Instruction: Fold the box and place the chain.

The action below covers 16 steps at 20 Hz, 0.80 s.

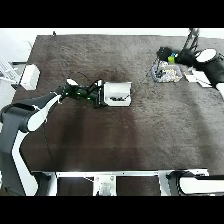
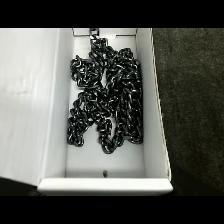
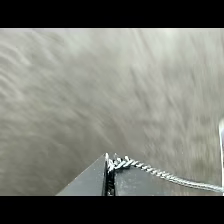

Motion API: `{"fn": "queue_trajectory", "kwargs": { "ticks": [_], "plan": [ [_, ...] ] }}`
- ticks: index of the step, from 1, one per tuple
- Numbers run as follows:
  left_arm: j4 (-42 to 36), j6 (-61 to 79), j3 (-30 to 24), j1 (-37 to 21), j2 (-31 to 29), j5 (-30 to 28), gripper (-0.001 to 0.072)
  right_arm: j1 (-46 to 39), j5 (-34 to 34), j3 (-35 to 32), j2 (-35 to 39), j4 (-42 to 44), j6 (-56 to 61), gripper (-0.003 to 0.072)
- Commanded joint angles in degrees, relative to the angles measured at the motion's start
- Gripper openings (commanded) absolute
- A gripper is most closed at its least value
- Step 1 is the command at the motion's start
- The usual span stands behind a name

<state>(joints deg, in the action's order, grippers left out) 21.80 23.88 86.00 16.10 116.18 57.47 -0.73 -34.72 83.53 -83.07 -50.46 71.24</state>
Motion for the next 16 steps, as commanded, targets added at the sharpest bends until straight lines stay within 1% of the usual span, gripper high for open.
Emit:
{"fn": "queue_trajectory", "kwargs": {
  "ticks": [1, 4, 7, 11, 16],
  "plan": [
    [0.02, 0.09, -0.02, -0.04, 0.00, 0.02, 0.0347, 3.89, 0.31, -0.02, 11.28, -13.29, 6.84, 0.0005],
    [0.02, 0.07, -0.02, -0.04, 0.00, 0.00, 0.0347, 8.31, 0.33, -0.02, 17.44, -17.73, 7.87, 0.0005],
    [0.02, 0.07, -0.02, -0.04, 0.00, 0.00, 0.0347, 12.66, 0.33, -0.02, 21.11, -20.31, 7.89, 0.0005],
    [0.02, 0.07, -0.02, -0.07, 0.00, 0.00, 0.0347, 16.48, 0.44, 0.24, 23.21, -21.42, 7.87, 0.0005],
    [0.02, 0.09, -0.02, -0.04, 0.00, 0.02, 0.0347, 20.31, 0.20, -0.33, 23.54, -21.64, 7.93, 0.0005]
  ]
}}
